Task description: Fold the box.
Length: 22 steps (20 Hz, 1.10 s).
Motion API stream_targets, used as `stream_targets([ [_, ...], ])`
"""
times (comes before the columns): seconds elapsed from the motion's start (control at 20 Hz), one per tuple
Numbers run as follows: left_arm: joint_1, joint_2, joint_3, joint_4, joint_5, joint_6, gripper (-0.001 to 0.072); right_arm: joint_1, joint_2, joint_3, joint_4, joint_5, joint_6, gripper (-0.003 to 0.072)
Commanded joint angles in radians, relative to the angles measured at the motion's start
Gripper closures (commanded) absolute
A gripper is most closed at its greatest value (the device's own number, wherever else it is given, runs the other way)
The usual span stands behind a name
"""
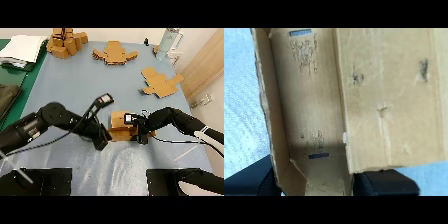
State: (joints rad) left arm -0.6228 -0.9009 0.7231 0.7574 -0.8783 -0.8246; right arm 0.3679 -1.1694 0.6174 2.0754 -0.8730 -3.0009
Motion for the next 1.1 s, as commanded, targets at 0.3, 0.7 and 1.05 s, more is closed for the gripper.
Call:
stream_targets([
  [0.3, 0.174, -0.051, -0.165, -0.084, 0.13, 0.723, 0.0029, 0.001, 0.0, 0.001, 0.0, 0.0, 0.0, 0.0174],
  [0.7, 0.173, -0.301, -0.105, -0.243, 0.204, 0.882, 0.003, 0.0, 0.0, 0.001, 0.0, 0.0, 0.0, 0.0174],
  [1.05, 0.143, -0.388, -0.057, -0.302, 0.208, 0.892, 0.0316, 0.0, 0.0, 0.001, 0.0, 0.0, 0.0, 0.0174],
])
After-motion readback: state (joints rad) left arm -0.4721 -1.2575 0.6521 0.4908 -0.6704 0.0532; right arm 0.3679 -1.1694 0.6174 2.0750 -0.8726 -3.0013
